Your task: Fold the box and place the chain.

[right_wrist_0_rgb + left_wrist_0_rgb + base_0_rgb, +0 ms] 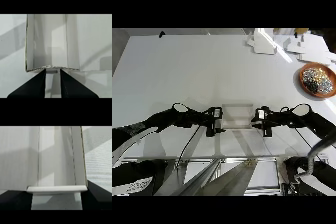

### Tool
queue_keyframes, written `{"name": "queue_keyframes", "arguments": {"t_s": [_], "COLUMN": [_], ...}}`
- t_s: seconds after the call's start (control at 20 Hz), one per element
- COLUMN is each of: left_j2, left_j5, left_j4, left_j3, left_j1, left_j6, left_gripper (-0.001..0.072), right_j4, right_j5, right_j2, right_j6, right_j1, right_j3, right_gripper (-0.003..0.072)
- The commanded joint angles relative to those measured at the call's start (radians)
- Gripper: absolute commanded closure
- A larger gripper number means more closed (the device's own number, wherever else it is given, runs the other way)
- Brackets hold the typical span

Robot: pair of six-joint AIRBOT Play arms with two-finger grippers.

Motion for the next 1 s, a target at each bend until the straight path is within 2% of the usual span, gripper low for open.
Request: {"name": "queue_keyframes", "arguments": {"t_s": [0.0, 0.15, 0.4, 0.5, 0.65, 0.7, 0.75, 0.8, 0.9, 0.95], "left_j2": [0.000, 0.000, 0.000, 0.000, 0.000, 0.000, 0.000, 0.000, 0.000, 0.000], "left_j5": [-0.001, -0.001, -0.001, -0.001, -0.001, -0.001, -0.001, -0.001, -0.001, -0.001], "left_j4": [0.001, 0.001, 0.001, 0.001, 0.001, 0.001, 0.001, 0.001, 0.001, 0.001], "left_j3": [0.000, 0.000, 0.000, 0.000, 0.000, 0.000, 0.000, 0.000, 0.000, 0.000], "left_j1": [0.000, 0.000, 0.000, 0.000, 0.000, 0.000, 0.000, 0.000, 0.000, 0.000], "left_j6": [0.002, 0.002, 0.002, 0.002, 0.002, 0.002, 0.002, 0.002, 0.002, 0.002], "left_gripper": [0.0501, 0.0501, 0.0501, 0.0501, 0.0501, 0.0501, 0.0501, 0.0501, 0.0501, 0.0501], "right_j4": [0.053, 0.054, 0.061, 0.061, 0.060, 0.013, -0.065, -0.146, -0.330, -0.375], "right_j5": [-0.006, -0.003, -0.034, -0.045, -0.067, -0.076, -0.074, -0.069, -0.067, -0.065], "right_j2": [-0.001, -0.001, -0.001, -0.001, 0.006, 0.021, 0.046, 0.072, 0.146, 0.181], "right_j6": [0.000, 0.000, 0.026, 0.027, 0.119, 0.196, 0.301, 0.430, 0.729, 0.827], "right_j1": [0.004, 0.004, 0.013, 0.031, 0.030, 0.030, 0.018, -0.003, -0.065, -0.094], "right_j3": [0.000, 0.000, -0.023, -0.030, -0.030, -0.028, -0.026, -0.022, -0.003, 0.007], "right_gripper": [0.0507, 0.0477, 0.0255, 0.0250, 0.0269, 0.0333, 0.0420, 0.0463, 0.0519, 0.0519]}}
